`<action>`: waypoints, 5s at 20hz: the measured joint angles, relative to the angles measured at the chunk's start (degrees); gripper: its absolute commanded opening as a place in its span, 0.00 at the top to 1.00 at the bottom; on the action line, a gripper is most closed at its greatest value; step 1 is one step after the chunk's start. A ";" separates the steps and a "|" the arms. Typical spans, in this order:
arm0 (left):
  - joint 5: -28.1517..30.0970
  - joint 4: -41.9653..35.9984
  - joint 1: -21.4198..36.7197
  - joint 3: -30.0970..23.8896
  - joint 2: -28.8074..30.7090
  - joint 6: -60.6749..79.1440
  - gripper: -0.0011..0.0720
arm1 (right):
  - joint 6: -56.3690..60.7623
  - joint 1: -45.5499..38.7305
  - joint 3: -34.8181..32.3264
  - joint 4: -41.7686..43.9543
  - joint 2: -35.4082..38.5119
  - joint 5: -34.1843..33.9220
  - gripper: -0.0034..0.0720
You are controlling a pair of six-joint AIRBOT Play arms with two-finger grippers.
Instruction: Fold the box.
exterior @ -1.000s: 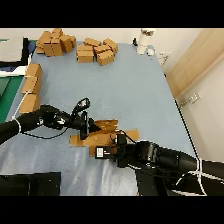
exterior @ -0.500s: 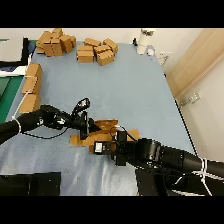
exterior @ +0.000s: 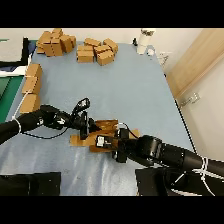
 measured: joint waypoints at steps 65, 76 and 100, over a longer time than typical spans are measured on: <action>-0.09 0.04 0.04 0.00 0.00 0.00 0.97 | -68.22 -32.48 7.80 46.21 -18.71 -8.87 0.37; 0.00 0.00 0.04 0.00 0.00 0.00 0.97 | -68.17 -32.48 7.82 46.10 -18.71 -8.96 0.37; -1.29 12.83 4.07 0.00 9.25 -24.44 0.03 | -68.19 -32.48 7.82 46.01 -18.71 -9.05 0.37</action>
